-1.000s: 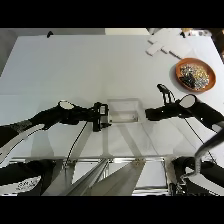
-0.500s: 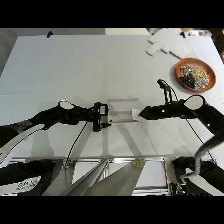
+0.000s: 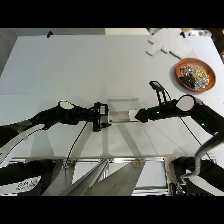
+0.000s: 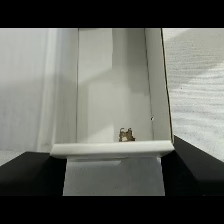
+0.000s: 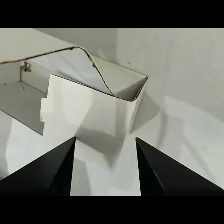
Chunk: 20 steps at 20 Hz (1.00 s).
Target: Fold the box and place the chain.
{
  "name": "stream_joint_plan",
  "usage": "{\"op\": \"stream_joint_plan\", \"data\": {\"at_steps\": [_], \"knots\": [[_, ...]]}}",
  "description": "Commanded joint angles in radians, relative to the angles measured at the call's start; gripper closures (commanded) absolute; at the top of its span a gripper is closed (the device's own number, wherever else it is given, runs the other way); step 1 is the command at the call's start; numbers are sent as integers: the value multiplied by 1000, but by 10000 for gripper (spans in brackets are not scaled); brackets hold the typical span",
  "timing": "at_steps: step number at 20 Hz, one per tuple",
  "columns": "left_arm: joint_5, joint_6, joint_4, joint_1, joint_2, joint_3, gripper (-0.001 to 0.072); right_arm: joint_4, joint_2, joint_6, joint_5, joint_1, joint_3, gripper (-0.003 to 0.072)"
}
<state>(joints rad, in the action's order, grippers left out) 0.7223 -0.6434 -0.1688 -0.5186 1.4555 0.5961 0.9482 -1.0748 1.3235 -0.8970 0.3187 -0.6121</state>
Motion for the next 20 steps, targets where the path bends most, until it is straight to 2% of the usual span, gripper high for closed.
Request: {"op": "stream_joint_plan", "data": {"at_steps": [1, 4, 5, 6, 14, 20], "knots": [[0, 0, 0, 0, 0, 0, 647, 101, -17, 114, -3, 41, -50, 258], [0, 0, 0, 0, 0, 0, 647, 109, -61, 180, -3, 93, -97, 254], [0, 0, 0, 0, 0, 0, 647, 112, -86, 226, -5, 110, -110, 209], [0, 0, 0, 0, 0, 0, 647, 119, -114, 267, -9, 126, -122, 203], [0, 0, 0, 0, 0, 0, 647, 317, -176, 556, -77, 216, -176, 203], [0, 0, 0, 0, 0, 0, 647, 407, -277, 710, -136, 319, -309, 203]]}}
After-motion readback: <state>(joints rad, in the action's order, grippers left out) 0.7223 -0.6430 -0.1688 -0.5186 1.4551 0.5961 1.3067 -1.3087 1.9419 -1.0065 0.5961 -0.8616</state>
